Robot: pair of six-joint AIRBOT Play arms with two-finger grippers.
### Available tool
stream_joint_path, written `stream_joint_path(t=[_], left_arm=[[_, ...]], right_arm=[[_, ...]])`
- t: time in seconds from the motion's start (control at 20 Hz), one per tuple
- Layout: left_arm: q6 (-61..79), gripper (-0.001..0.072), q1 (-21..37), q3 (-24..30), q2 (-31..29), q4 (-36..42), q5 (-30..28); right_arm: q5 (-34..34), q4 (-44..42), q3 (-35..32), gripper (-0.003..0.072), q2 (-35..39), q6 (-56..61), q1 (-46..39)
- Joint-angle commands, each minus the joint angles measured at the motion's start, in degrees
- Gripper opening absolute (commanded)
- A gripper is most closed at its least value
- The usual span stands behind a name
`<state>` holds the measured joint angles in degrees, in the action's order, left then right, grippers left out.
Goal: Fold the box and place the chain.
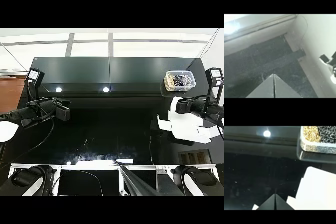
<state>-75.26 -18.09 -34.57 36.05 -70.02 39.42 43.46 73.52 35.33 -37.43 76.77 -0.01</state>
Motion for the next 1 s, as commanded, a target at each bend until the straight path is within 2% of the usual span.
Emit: stream_joint_path(t=[0.0, 0.75, 0.85, 0.95], left_arm=[[0.0, 0.0026, 0.0, 0.0, -0.1, 0.0, 0.0], [0.0, 0.0026, 0.0, 0.0, 0.0, 0.5, -0.4], [0.0, 0.0026, 0.0, 0.0, 0.0, 0.4, -0.5], [0.0, 0.0026, 0.0, 0.0, 0.7, 0.4, -0.5]], right_arm=[[0.0, 0.0, 0.0, 0.0002, 0.0, 0.0, 0.0], [0.0, -0.5, 0.0, 0.0002, 0.0, 0.0, 0.0], [-2.7, -2.3, 0.0, 0.0002, 0.0, 0.0, 0.0], [-11.2, -4.3, 0.0, 0.0002, 0.0, 0.0, 0.0]])
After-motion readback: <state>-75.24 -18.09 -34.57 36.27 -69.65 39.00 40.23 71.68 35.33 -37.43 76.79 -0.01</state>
